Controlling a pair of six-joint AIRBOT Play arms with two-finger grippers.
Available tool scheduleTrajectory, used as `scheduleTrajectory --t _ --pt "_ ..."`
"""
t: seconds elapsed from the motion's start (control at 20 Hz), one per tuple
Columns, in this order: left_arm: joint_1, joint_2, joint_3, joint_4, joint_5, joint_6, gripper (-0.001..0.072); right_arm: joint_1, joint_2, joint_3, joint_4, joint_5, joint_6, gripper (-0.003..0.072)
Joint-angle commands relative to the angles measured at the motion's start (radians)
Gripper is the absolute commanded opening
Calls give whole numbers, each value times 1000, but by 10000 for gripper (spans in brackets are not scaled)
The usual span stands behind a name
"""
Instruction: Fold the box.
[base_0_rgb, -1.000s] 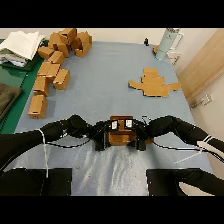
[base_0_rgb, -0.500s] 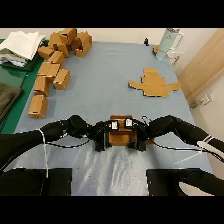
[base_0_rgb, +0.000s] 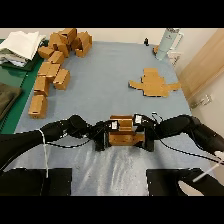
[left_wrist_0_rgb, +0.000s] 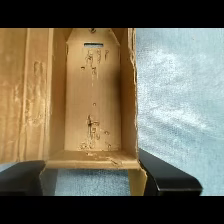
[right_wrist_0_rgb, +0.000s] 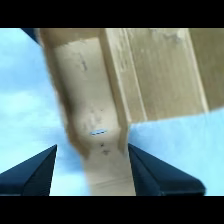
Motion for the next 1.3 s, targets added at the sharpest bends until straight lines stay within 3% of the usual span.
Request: scheduleTrajectory --t 0.0,0.05,0.1,0.15,0.2,0.6,0.75,0.85,1.05,1.25 --pt "0 0 1 0 0 0 554 -6 118 1 4 -164 293 719" --pt "0 0 1 0 0 0 555 -6 139 0 5 -203 419 650" --pt "0 0 1 0 0 0 554 -6 151 0 6 -236 557 466" --pt "0 0 1 0 0 0 555 -6 156 0 12 -260 708 232" --pt "0 0 1 0 0 0 555 -4 158 -1 14 -265 812 127" --pt "0 0 1 0 0 0 554 0 157 -2 159 -176 1103 116" --pt "0 0 1 0 0 0 555 12 118 11 280 -64 1079 82" --pt "0 0 1 0 0 0 555 28 14 79 286 3 1001 4" --pt "0 0 1 0 0 0 555 26 -279 281 221 42 940 3" --pt "0 0 1 0 0 0 555 31 -463 333 223 42 881 3"
